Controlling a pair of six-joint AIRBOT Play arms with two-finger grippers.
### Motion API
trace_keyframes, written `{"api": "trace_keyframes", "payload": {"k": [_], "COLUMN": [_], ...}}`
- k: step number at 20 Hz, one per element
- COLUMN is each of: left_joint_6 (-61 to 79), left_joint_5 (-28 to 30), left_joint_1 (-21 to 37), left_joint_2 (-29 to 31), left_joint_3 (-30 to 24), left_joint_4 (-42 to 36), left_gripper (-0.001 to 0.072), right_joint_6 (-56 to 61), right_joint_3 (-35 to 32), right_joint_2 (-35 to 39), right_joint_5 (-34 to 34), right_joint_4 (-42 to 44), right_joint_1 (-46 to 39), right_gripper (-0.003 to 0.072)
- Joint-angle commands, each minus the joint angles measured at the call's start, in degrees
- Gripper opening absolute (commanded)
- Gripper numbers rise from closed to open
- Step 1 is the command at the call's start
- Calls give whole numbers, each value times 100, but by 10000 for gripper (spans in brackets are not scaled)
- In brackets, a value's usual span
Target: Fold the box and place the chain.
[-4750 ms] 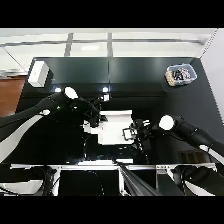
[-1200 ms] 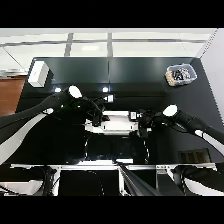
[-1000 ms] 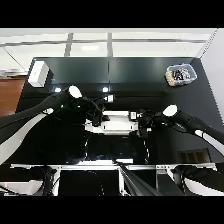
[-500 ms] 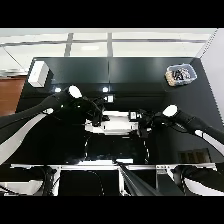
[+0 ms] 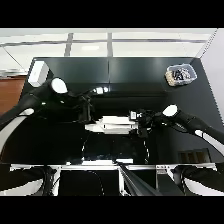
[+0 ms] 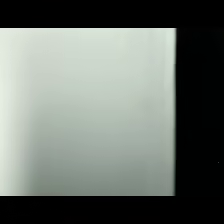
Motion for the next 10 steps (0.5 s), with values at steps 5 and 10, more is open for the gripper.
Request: {"api": "trace_keyframes", "payload": {"k": [5, 10], "left_joint_6": [-2256, -1353], "left_joint_5": [-1593, 251], "left_joint_1": [267, -258], "left_joint_2": [363, 363], "left_joint_3": [-273, -988], "left_joint_4": [-1233, -2898], "left_gripper": [27, 26], "right_joint_6": [4, 4], "right_joint_3": [0, 0], "right_joint_2": [-2, -2], "right_joint_5": [9, 4], "right_joint_4": [2, 9], "right_joint_1": [0, 0], "right_gripper": [308, 307]}}
